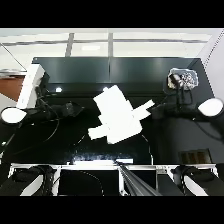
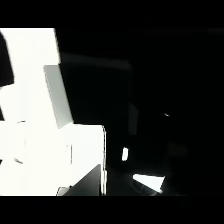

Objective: Fold the box and place the chain.

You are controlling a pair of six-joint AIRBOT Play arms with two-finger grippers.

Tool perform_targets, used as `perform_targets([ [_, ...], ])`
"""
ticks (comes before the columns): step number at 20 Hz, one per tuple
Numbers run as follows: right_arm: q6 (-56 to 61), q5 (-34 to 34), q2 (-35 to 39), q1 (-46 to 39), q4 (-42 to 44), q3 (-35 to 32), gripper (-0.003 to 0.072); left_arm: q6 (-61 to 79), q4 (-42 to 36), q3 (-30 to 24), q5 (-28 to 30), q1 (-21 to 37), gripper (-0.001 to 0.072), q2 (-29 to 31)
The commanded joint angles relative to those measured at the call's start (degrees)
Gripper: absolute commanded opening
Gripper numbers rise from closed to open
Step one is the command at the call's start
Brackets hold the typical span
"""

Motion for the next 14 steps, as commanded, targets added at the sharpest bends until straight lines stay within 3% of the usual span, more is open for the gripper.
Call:
perform_targets([
  [1,2.60,-14.53,6.05,9.25,2.03,-8.37,0.0031,0.68,-7.13,0.00,0.52,-1.86,0.0692,-8.63],
  [4,3.58,-16.33,6.03,12.46,2.01,-10.23,0.0031,2.80,-8.35,0.00,0.04,-1.90,0.0692,-13.46],
  [7,4.11,-16.41,6.01,13.07,2.03,-10.40,0.0031,14.73,-17.16,0.22,-1.31,-1.88,0.0692,-16.63],
  [10,4.24,-16.41,6.01,13.07,2.03,-10.40,0.0031,14.80,-13.79,3.72,-3.98,-2.84,0.0693,-21.44],
  [14,4.26,-16.41,6.01,13.07,2.03,-10.40,0.0031,22.77,-16.28,8.17,-6.34,-6.23,0.0692,-27.32],
])
